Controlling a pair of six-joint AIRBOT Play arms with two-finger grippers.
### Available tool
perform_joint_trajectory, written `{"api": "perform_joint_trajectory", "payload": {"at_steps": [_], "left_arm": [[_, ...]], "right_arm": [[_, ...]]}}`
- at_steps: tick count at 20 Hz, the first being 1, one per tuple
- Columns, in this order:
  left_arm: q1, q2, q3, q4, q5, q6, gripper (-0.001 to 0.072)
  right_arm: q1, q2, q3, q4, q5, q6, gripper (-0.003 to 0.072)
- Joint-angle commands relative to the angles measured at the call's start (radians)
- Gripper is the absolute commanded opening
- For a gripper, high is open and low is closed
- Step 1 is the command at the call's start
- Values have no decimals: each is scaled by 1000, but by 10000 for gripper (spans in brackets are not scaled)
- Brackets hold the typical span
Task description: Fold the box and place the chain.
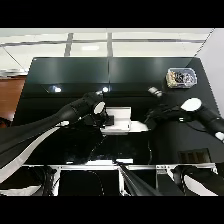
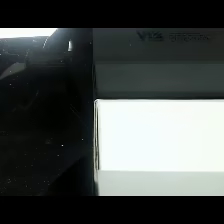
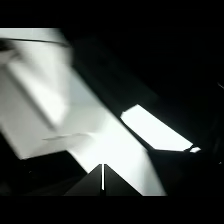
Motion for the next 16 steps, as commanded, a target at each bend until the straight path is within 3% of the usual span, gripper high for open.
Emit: {"api": "perform_joint_trajectory", "payload": {"at_steps": [1, 3, 6, 10, 14, 15, 16], "left_arm": [[0, 0, 1, 0, -3, 0, 22], [0, 0, 1, 0, -3, 0, 22], [0, 0, 1, 0, -4, 0, 23], [0, 0, 1, 0, -6, 0, 23], [0, 0, 1, 0, -6, 0, 23], [0, 0, 1, 0, -6, 0, 23], [0, 0, 1, 0, -7, 0, 22]], "right_arm": [[-273, 18, -52, -37, 15, 346, 10], [-357, -24, -93, -1, -5, 406, 10], [-354, -130, -106, 67, 79, 387, 10], [-203, -231, -106, 196, 105, 285, 10], [-51, -240, -89, 381, 107, 164, 12], [-29, -240, -75, 377, 107, 164, 38], [-13, -240, -60, 371, 113, 164, 312]]}}
